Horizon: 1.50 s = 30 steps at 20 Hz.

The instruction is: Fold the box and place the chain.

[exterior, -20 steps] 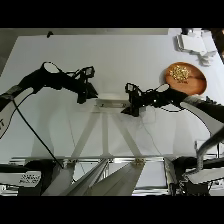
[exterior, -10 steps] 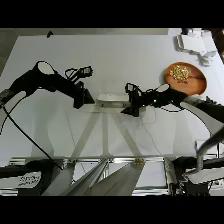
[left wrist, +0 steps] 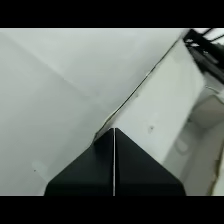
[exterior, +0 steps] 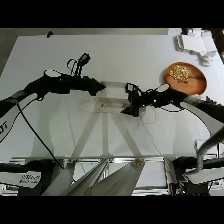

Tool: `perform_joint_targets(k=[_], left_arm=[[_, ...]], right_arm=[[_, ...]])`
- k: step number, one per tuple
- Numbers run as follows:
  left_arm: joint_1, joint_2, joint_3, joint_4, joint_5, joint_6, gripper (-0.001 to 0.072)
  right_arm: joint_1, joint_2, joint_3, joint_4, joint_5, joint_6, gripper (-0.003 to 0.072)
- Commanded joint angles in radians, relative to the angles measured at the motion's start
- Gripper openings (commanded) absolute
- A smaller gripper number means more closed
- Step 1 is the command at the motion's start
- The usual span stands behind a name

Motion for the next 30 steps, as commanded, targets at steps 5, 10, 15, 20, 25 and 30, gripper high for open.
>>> perform_joint_targets(k=[5, 10, 15, 20, 25, 30], left_arm=[[0.006, -0.084, 0.0, -0.031, 0.055, 0.0, 0.0009], [0.096, 0.02, 0.0, 0.072, -0.124, 0.0, 0.0019], [0.142, 0.142, 0.0, 0.406, -0.079, 0.01, 0.0612], [0.087, 0.143, -0.001, 0.681, -0.113, 0.222, 0.0615], [0.046, 0.081, -0.001, 0.554, -0.191, 0.476, 0.0612], [0.004, 0.019, -0.001, 0.479, -0.213, 0.477, 0.0524]], right_arm=[[0.0, 0.001, 0.001, 0.0, 0.0, 0.0, 0.0399], [0.0, 0.001, 0.001, 0.0, 0.0, 0.0, 0.0399], [0.0, 0.001, 0.001, 0.0, 0.0, 0.0, 0.0399], [0.0, 0.001, 0.001, 0.0, 0.0, 0.0, 0.0399], [0.0, 0.001, 0.001, 0.0, 0.0, 0.0, 0.0399], [0.0, 0.001, 0.001, 0.0, 0.0, 0.0, 0.0399]])
